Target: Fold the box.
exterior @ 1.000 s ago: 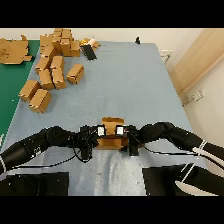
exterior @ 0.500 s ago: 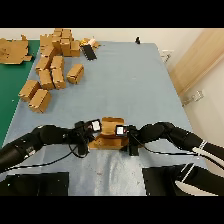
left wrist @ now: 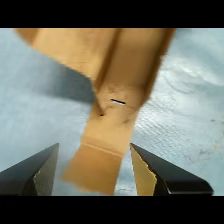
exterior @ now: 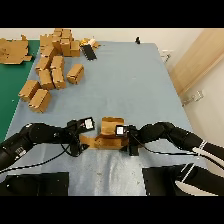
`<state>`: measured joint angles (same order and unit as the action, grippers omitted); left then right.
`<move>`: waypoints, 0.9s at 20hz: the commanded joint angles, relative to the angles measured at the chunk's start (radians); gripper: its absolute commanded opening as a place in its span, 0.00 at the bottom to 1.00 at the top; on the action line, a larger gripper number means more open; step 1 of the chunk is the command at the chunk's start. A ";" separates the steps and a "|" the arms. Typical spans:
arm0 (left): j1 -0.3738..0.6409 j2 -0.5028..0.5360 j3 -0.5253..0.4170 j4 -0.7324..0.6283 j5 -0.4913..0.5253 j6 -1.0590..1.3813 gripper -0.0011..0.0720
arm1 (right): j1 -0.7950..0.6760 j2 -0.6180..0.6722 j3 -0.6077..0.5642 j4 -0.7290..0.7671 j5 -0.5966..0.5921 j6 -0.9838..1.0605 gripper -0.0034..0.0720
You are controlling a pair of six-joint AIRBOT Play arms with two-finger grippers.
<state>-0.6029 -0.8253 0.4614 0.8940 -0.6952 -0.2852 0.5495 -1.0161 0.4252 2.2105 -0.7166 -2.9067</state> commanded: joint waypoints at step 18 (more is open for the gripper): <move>-0.065 -0.151 0.001 -0.243 0.111 0.282 0.30 | 0.001 -0.001 0.000 0.000 0.001 0.000 0.67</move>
<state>-0.6678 -0.9730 0.4614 0.6567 -0.6010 -0.0204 0.5495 -1.0161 0.4252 2.2097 -0.7162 -2.9063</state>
